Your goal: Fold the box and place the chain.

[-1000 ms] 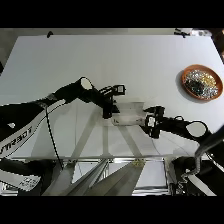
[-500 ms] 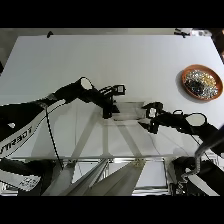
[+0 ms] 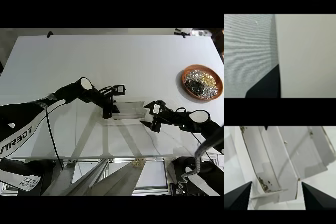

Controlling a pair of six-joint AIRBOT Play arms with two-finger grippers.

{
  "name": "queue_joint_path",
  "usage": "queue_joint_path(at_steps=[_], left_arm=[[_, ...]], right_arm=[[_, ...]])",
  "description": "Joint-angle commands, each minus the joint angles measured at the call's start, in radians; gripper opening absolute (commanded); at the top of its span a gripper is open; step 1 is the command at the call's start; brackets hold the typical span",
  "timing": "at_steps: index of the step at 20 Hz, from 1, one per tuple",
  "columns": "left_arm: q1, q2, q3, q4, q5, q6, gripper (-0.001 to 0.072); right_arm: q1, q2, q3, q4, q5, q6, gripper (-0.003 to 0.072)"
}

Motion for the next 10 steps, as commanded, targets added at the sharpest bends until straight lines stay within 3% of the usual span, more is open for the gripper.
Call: queue_joint_path(at_steps=[1, 10], left_arm=[[0.000, 0.000, 0.000, 0.000, 0.000, 0.000, 0.0011], [0.000, 0.000, 0.000, 0.000, 0.000, 0.000, 0.0011]], right_arm=[[-0.031, -0.026, 0.002, 0.003, 0.005, -0.006, 0.0703], [-0.031, -0.142, 0.067, 0.043, 0.005, -0.056, 0.0701]])
